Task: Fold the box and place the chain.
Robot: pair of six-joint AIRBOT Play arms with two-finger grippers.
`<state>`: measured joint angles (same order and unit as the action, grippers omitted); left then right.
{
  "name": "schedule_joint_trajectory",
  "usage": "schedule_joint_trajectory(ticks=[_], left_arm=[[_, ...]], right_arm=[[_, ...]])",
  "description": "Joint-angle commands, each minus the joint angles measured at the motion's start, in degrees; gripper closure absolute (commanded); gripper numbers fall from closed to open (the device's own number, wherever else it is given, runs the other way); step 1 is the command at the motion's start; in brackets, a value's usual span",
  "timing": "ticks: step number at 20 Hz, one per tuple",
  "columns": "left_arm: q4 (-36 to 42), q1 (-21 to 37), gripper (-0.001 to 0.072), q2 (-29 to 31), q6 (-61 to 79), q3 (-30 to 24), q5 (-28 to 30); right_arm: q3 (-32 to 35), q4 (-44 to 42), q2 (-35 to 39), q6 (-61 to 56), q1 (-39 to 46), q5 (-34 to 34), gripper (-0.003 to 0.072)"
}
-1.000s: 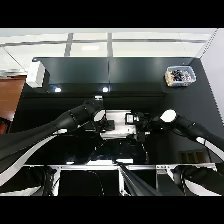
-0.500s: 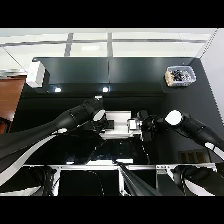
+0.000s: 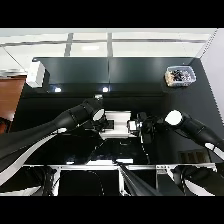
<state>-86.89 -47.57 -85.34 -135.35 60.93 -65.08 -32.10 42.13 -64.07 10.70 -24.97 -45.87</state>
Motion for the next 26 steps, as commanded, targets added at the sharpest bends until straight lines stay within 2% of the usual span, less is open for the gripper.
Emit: schedule_joint_trajectory(ticks=[1,4,9,14,16,17,18,19,20,21,22,24,26], left_arm=[[0.4,0.1,0.0689,0.0,0.1,0.0,0.2],[0.4,0.1,0.0689,0.0,0.1,0.0,0.2],[0.4,0.1,0.0689,0.0,0.1,0.0,0.1],[0.4,0.1,0.0689,0.0,0.1,0.0,0.1],[0.4,0.1,0.0689,0.0,0.1,0.0,0.1],[0.4,0.1,0.0689,0.0,0.1,0.0,0.1],[0.4,0.1,0.0689,0.0,0.1,0.0,0.1],[0.4,0.1,0.0689,0.0,0.1,0.0,0.1],[0.4,0.1,0.0689,0.0,0.1,0.0,0.1],[0.4,0.1,0.0689,0.0,0.1,0.0,0.1],[0.4,0.1,0.0689,0.0,0.1,0.0,0.0],[0.4,0.1,0.0688,0.0,0.1,0.0,0.1],[0.4,0.1,0.0689,0.0,0.1,0.0,0.0]], right_arm=[[0.0,-8.0,-0.9,0.0,-0.2,0.0,0.0457],[0.0,-11.7,-2.1,0.0,-1.1,0.8,0.0454],[0.1,-11.7,-2.6,-0.6,-2.9,4.0,0.0454],[0.2,-9.5,-2.6,-7.6,-2.9,6.1,0.0454],[0.2,-8.8,-2.6,-8.9,-2.9,6.1,0.0241],[0.2,-8.6,-2.6,-9.1,-2.9,6.0,0.0368],[0.2,-8.7,-2.6,-10.1,-2.9,6.0,0.0415],[0.2,-8.7,-2.6,-10.7,-2.9,6.1,0.0255],[0.2,-8.5,-2.6,-11.1,-2.9,6.0,0.0294],[0.1,-7.5,-2.6,-13.1,-2.9,6.0,0.0575],[0.1,-5.9,-2.5,-16.5,-2.7,6.1,0.0674],[-0.7,-2.7,-1.6,-30.8,-1.3,3.4,0.0674],[-3.5,1.7,0.9,-43.6,1.7,-7.8,0.0674]])
